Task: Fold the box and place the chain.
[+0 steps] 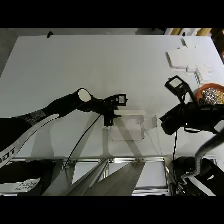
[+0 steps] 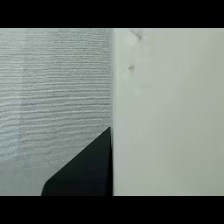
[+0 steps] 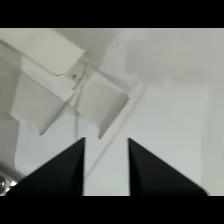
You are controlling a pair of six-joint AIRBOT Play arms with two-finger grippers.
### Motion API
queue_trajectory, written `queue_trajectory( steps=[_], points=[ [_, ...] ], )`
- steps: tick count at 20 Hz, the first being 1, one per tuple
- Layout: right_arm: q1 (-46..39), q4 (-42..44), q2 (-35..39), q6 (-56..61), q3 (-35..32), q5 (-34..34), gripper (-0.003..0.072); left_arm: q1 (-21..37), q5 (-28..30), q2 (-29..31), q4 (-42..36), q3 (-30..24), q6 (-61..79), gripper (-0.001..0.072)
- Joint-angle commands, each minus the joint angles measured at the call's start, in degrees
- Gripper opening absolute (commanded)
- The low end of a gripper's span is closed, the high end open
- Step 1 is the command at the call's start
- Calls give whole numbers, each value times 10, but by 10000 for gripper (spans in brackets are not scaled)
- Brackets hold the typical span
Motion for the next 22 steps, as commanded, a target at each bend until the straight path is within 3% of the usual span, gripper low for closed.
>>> queue_trajectory(
  steps=[1,2,3,9,10,11,13,14,17,18,22],
  points=[
    [0,103,0,-161,-25,-10,134,0,-1,0,0,0,0,9],
    [0,137,0,-215,-43,-16,51,0,-1,0,0,0,0,9],
    [0,170,0,-270,-64,-23,19,0,-1,0,0,0,0,9],
    [0,197,-4,-511,-173,-50,19,0,-1,0,0,0,0,9],
    [0,197,-7,-538,-184,-64,48,0,-1,0,0,0,0,9],
    [0,197,-7,-558,-196,-90,177,0,-1,0,0,0,0,9],
    [17,176,-7,-575,-222,-164,522,0,-1,0,0,0,0,9],
    [33,164,-7,-575,-233,-200,591,0,-1,0,0,0,0,9],
    [101,152,-7,-575,-268,-289,610,0,-1,0,0,0,0,9],
    [124,151,-7,-573,-279,-322,696,0,-1,0,0,0,0,9],
    [177,129,-10,-570,-325,-420,692,-1,-1,0,0,0,0,9]
  ],
)
